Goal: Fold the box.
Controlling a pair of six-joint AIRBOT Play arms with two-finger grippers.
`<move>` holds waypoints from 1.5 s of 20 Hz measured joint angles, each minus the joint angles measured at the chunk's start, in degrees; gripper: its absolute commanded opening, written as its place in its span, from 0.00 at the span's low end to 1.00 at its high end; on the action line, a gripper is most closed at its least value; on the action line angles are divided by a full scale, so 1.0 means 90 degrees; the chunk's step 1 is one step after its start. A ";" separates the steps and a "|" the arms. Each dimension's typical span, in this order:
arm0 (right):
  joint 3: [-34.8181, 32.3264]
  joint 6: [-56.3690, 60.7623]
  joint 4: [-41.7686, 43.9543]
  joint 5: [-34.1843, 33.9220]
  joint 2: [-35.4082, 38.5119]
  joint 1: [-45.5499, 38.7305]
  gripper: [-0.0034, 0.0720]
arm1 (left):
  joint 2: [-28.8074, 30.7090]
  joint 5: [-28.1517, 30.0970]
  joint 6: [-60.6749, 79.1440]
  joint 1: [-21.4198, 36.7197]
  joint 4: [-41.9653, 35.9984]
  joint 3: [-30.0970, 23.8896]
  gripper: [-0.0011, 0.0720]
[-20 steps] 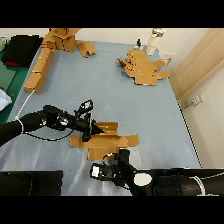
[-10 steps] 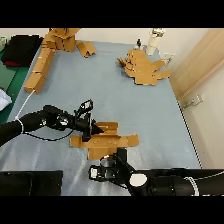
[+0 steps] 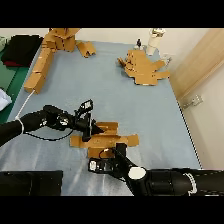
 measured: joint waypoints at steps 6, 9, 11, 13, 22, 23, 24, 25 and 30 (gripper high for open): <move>0.0075 0.0073 -0.0109 -0.0036 0.0005 -0.0029 0.90 | 0.0000 0.0000 0.0000 0.0002 0.0002 0.0000 0.03; 0.0085 0.0151 -0.0151 -0.0136 0.0102 -0.0078 1.00 | 0.0000 0.0000 0.0000 0.0002 0.0000 0.0000 0.03; 0.0087 0.0223 -0.0148 -0.0185 0.0274 -0.0240 1.00 | 0.0000 0.0000 0.0000 0.0000 0.0005 0.0000 0.03; 0.0044 0.0243 -0.0148 -0.0143 0.0488 -0.0508 1.00 | 0.0000 0.0000 0.0000 0.0002 0.0000 0.0000 0.03; -0.0163 -0.0204 -0.0134 0.0498 0.1316 -0.1350 1.00 | 0.0000 0.0000 0.0000 0.0002 0.0000 0.0000 0.03; -0.0194 -0.0296 -0.0066 0.0588 0.1343 -0.1484 1.00 | 0.0000 0.0000 0.0000 0.0000 0.0002 0.0000 0.03; -0.0233 -0.0471 0.0097 0.0750 0.1367 -0.1666 1.00 | 0.0000 0.0000 0.0000 0.0002 0.0002 0.0000 0.03; -0.0270 -0.0709 0.0311 0.0940 0.1384 -0.1868 1.00 | 0.0000 0.0002 0.0000 0.0002 0.0000 0.0000 0.03; -0.0347 -0.3181 0.2356 0.1766 0.1421 -0.3113 1.00 | 0.0000 0.0000 0.0000 0.0002 0.0000 0.0000 0.03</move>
